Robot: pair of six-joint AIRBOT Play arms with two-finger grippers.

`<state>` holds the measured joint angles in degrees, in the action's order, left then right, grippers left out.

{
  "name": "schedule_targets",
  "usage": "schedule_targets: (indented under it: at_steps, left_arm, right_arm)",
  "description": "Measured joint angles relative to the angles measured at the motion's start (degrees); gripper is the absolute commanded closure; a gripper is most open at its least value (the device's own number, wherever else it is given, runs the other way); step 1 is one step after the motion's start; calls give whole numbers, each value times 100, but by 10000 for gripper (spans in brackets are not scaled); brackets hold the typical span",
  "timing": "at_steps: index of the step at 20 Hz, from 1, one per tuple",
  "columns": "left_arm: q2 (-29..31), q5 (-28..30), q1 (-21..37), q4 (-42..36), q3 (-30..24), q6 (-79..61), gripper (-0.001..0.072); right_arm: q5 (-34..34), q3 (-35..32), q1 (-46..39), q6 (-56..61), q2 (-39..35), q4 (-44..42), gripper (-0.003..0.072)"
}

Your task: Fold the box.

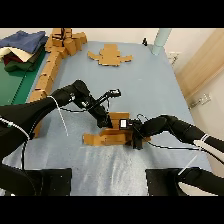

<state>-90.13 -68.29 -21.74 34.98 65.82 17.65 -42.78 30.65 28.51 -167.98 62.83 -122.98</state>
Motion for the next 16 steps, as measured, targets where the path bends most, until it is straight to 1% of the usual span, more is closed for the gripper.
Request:
schedule_targets:
  at_steps: [7, 8, 9, 13, 15, 16]
  left_arm:
    - [0, 39, 0, -11, 0, -2, 696]
    - [0, 39, -2, -11, 0, -2, 696]
    - [0, 37, -2, -11, 0, -2, 696]
    - [0, 42, -2, -13, 0, 0, 696]
    - [0, 42, -2, -13, 0, 0, 696]
    - [0, 39, -2, -13, 0, -2, 696]
  right_arm:
    - [26, -11, 0, -2, -118, 98, 142]
    - [26, -17, 0, -2, -120, 105, 72]
    - [26, -26, 0, -4, -125, 107, 20]
    - [-17, -52, 2, 2, -162, 109, 20]
    - [-42, -57, 2, 15, -229, 111, 28]
    - [-55, -59, -2, 33, -269, 120, 45]
